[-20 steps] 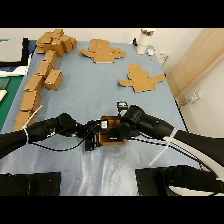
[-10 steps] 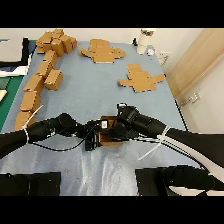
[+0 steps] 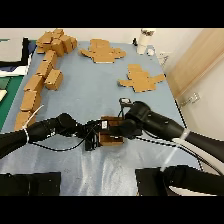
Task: Fold the box.
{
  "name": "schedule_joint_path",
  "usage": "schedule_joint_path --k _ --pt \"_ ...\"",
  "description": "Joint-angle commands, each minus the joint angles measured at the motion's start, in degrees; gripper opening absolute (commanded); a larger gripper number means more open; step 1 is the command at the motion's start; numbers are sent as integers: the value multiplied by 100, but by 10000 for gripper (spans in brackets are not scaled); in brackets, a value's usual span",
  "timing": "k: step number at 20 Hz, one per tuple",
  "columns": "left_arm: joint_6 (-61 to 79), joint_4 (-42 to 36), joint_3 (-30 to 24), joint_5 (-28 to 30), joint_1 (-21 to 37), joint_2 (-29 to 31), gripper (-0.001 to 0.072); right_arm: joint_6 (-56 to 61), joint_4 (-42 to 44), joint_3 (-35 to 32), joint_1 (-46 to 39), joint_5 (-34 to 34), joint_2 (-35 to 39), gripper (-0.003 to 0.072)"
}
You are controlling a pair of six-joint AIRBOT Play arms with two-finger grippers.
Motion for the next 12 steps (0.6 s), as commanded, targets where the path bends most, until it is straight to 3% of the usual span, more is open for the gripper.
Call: schedule_joint_path --k 1,2,4,6,8,10,12 --pt "-4 0 7 2 0 0 469 -293 13 24 -269 -422 802 275" --pt "-4 0 7 2 0 0 469 -520 13 9 -566 -516 977 220" --pt "-4 0 7 2 0 0 469 -1176 72 -125 -1506 -348 1108 2" --pt "-4 2 7 2 0 0 470 -2649 970 -337 -2741 474 824 3" --pt "-4 0 7 2 0 0 470 -5049 3440 -352 -3963 907 52 3" --pt "-4 0 7 2 0 0 469 -7294 5917 -249 -4629 262 -901 2" --pt "-4 2 7 2 0 0 469 -8251 6854 50 -4719 -647 -1624 2"
